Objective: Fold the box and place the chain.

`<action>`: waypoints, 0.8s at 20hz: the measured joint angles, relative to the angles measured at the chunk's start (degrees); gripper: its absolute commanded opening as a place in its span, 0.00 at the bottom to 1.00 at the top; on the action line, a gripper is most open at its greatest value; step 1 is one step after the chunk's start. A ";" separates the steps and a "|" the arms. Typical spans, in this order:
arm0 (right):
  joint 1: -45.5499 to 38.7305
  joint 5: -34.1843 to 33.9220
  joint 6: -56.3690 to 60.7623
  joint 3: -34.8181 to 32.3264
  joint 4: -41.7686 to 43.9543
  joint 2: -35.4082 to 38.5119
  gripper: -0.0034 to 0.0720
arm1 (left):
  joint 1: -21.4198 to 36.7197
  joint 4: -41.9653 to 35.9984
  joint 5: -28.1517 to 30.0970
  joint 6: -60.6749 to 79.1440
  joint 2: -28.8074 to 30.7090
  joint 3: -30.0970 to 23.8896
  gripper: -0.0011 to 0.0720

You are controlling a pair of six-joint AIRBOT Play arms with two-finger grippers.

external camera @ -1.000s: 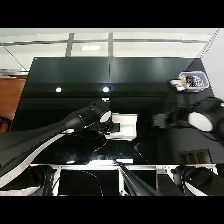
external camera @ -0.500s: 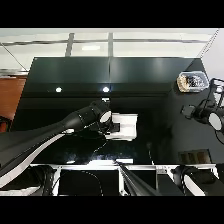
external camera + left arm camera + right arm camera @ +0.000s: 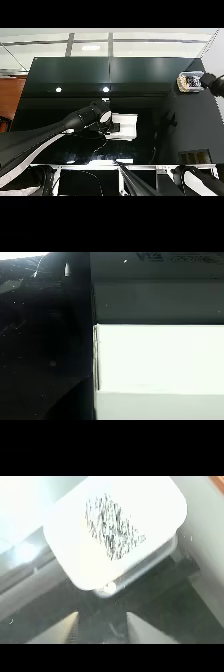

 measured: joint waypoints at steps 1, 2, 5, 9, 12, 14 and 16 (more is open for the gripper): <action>-0.76 2.21 -1.27 3.45 0.46 -2.99 0.83 | 0.02 0.00 -0.04 -0.04 0.00 0.00 0.05; -1.64 5.16 -3.13 7.21 1.68 -6.43 0.83 | 0.02 0.00 -0.04 -0.04 0.00 0.00 0.05; -4.63 16.26 -9.55 16.48 7.98 -16.20 0.83 | 0.02 0.00 -0.04 -0.04 0.00 0.00 0.05; -7.76 23.23 -14.43 23.10 12.94 -24.22 0.91 | 0.02 0.00 -0.07 -0.02 -0.04 0.00 0.05; -8.63 23.21 -17.64 26.82 17.27 -28.46 0.91 | 0.02 0.00 -0.09 0.00 -0.26 0.04 0.05; -8.81 22.73 -18.58 29.57 21.20 -31.28 0.89 | 0.00 0.00 -0.11 0.02 -0.37 0.04 0.05; -8.70 22.32 -17.73 32.35 23.85 -33.79 0.88 | 0.02 0.00 -0.11 0.02 -0.44 0.04 0.05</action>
